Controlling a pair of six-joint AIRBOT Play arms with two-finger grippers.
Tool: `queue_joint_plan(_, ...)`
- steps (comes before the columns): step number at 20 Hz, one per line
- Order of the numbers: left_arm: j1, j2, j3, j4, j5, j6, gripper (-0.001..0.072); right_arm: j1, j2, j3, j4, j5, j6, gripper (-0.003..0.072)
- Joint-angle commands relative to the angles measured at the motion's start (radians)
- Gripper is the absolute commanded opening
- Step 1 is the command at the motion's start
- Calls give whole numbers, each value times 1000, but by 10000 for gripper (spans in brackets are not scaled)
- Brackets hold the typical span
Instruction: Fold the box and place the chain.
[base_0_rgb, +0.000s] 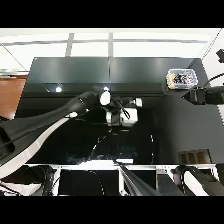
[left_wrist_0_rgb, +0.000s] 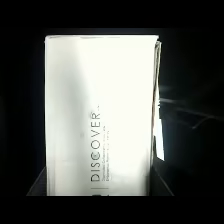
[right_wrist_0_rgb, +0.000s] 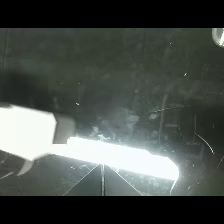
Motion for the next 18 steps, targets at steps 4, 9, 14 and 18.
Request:
queue_joint_plan(4, 343, 66, 78, 275, -71, -335, 198, 0, 1, 1, 1, -17, 1, 15)
queue_joint_plan(9, 810, 40, 218, 317, -84, -609, 198, 2, 0, 1, 9, -20, 1, 15)
queue_joint_plan(14, 1058, -175, 502, 267, -125, -662, 199, 2, 0, 1, 106, -23, -16, 15)
queue_joint_plan(18, 1055, -381, 674, 264, -156, -658, 199, 25, 0, 1, 159, -85, -19, 15)
